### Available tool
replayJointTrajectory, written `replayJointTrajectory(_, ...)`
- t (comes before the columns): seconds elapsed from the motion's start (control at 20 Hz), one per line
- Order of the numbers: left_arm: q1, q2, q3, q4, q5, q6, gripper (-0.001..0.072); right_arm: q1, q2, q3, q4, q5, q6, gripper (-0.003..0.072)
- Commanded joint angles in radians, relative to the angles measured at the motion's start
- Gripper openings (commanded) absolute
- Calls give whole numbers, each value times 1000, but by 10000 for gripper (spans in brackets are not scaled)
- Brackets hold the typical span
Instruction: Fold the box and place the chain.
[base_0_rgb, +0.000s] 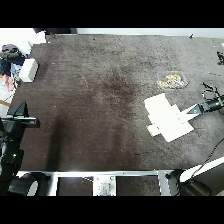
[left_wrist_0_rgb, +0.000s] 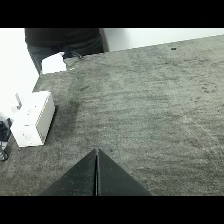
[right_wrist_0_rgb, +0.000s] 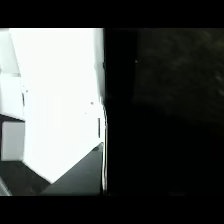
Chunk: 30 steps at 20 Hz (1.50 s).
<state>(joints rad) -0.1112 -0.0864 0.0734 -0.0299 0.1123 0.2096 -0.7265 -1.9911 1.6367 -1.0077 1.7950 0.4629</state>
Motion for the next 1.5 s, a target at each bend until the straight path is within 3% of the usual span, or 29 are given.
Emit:
replayJointTrajectory(0.0, 1, 0, -1, 0, 0, 0, 13, 35, 22, -25, -16, 13, 11, 13)
replayJointTrajectory(0.25, 1, 0, -1, 0, 0, 0, 14, 94, 158, -277, 148, -43, 11, 11)
replayJointTrajectory(0.5, 1, 0, -1, 0, 0, 0, 13, 239, 381, -625, 427, -316, 4, 11)
replayJointTrajectory(0.65, 1, 0, -1, 0, 0, 0, 13, 420, 490, -750, 605, -470, 4, 11)
replayJointTrajectory(0.85, 1, 0, -1, 0, 0, 0, 13, 690, 531, -779, 858, -786, 24, 11)
replayJointTrajectory(1.1, 1, 0, -1, 0, -1, 0, 14, 895, 530, -779, 922, -1158, 31, 12)
replayJointTrajectory(1.25, 1, 0, -1, -1, -26, 0, 13, 919, 521, -777, 903, -1254, 26, 13)
replayJointTrajectory(1.35, 1, 0, -1, 2, -124, 1, 16, 919, 484, -763, 896, -1251, -3, 13)
replayJointTrajectory(1.4, 1, 0, -1, 3, -188, 14, 198, 919, 463, -756, 895, -1244, -4, 13)
replayJointTrajectory(1.45, 1, 0, -1, 2, -259, 16, 486, 919, 442, -749, 897, -1233, -16, 13)
